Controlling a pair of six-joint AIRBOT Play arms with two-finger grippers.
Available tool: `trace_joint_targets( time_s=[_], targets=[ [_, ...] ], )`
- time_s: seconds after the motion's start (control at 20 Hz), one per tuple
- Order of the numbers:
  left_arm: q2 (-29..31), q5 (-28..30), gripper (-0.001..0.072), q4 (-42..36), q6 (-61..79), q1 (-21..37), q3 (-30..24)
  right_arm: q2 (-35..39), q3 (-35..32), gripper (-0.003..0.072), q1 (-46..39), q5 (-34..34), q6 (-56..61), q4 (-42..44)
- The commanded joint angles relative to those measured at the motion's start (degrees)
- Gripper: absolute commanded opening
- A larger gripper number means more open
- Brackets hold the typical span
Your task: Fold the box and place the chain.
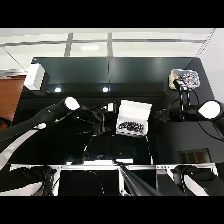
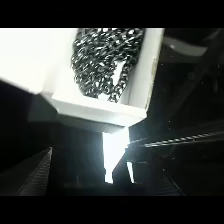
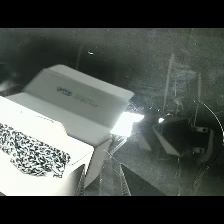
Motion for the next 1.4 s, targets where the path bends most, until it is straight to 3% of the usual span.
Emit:
trace_joint_targets(
  time_s=[0.0,0.1,0.3,1.1,1.35],
  targets=[
    [-1.25,-0.37,0.0709,-8.26,15.39,-0.04,0.35,0.04,-0.02,0.0265,0.04,0.02,0.04,-0.04],
    [-3.15,-3.61,0.0702,-9.14,15.50,-0.04,1.20,0.04,-0.02,0.0264,0.04,0.00,0.04,-0.04],
    [-5.38,-4.33,0.0703,-9.18,12.81,0.46,1.53,0.04,-0.02,0.0265,0.04,0.00,0.04,-0.02],
    [-6.25,-1.97,0.0702,-10.01,5.77,0.46,3.87,0.04,-0.02,0.0265,0.04,0.20,0.04,0.17],
    [-6.67,-2.49,0.0702,-7.06,5.77,-1.09,4.35,0.04,-0.02,0.0264,0.04,4.96,6.10,-5.11]
  ],
)
